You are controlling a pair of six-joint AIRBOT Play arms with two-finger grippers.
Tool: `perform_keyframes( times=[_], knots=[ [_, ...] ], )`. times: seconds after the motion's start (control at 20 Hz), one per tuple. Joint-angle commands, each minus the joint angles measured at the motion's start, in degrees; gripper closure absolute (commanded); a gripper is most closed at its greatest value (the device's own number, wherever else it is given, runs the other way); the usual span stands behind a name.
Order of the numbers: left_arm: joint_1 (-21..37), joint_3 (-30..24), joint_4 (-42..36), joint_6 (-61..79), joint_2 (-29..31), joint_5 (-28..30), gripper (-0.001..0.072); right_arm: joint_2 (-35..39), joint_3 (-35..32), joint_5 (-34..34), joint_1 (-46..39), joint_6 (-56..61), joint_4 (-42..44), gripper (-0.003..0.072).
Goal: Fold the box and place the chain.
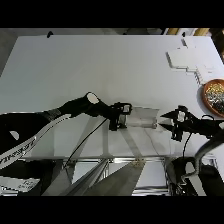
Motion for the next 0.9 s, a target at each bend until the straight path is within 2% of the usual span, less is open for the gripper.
perform_keyframes(
  times=[0.0,0.1,0.25,0.4,0.7,0.85],
  knots=[
    [0.0,0.0,0.0,0.0,0.0,0.0,0.0502,0.9,0.0,2.0,3.1,0.6,4.7,0.0672],
    [0.0,0.0,0.0,0.0,0.0,0.0,0.0502,0.9,0.0,-1.1,4.4,2.2,7.6,0.0666],
    [0.0,0.0,0.0,0.0,0.0,0.0,0.0502,0.5,0.0,-14.1,6.1,8.3,10.9,0.0666],
    [0.0,0.0,0.0,0.0,0.0,0.0,0.0502,-3.5,0.0,-23.1,7.9,8.3,11.3,0.0666],
    [0.0,0.0,0.0,0.0,0.0,0.0,0.0502,-19.2,0.0,-29.2,12.0,9.6,11.3,0.0666],
    [0.0,0.0,0.0,0.0,0.0,0.0,0.0502,-20.9,0.0,-29.2,12.0,9.6,11.2,0.0666]
  ],
)
